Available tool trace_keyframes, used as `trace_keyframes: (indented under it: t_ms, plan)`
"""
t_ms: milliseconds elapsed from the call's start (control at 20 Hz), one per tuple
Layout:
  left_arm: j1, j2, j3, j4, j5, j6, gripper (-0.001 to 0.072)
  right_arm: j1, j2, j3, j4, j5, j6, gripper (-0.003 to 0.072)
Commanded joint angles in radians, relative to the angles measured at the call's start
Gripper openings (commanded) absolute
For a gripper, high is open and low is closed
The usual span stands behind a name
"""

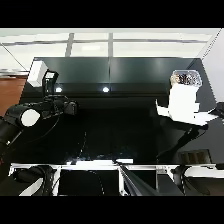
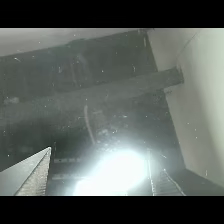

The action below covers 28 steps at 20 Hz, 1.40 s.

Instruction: Fold the box and place the chain.

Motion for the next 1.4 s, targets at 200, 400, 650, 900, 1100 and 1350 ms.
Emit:
trace_keyframes:
  t_ms: [200,400,650,900,1100,1350]
  plan:
    - [-0.003,-0.001,0.001,-0.077,0.057,0.0,0.0711,0.023,0.337,-0.346,0.485,0.013,-0.19,0.0014]
    - [-0.003,-0.031,0.001,-0.2,0.05,0.006,0.0711,0.189,0.616,-0.763,0.827,-0.143,-0.333,0.0013]
    - [0.071,-0.183,0.034,-0.6,-0.114,0.358,0.0711,0.606,0.713,-1.03,0.99,-0.404,-0.334,0.0014]
    - [0.288,-0.375,0.044,-1.048,-0.446,0.772,0.0712,0.93,0.713,-1.034,1.033,-0.575,-0.333,0.0013]
    - [0.301,-0.531,0.087,-1.022,-0.583,0.903,0.0712,1.041,0.713,-1.034,1.056,-0.62,-0.334,0.0014]
    - [0.192,-0.695,0.173,-1.02,-0.7,1.104,0.0712,1.074,0.713,-1.034,1.062,-0.639,-0.333,0.0014]
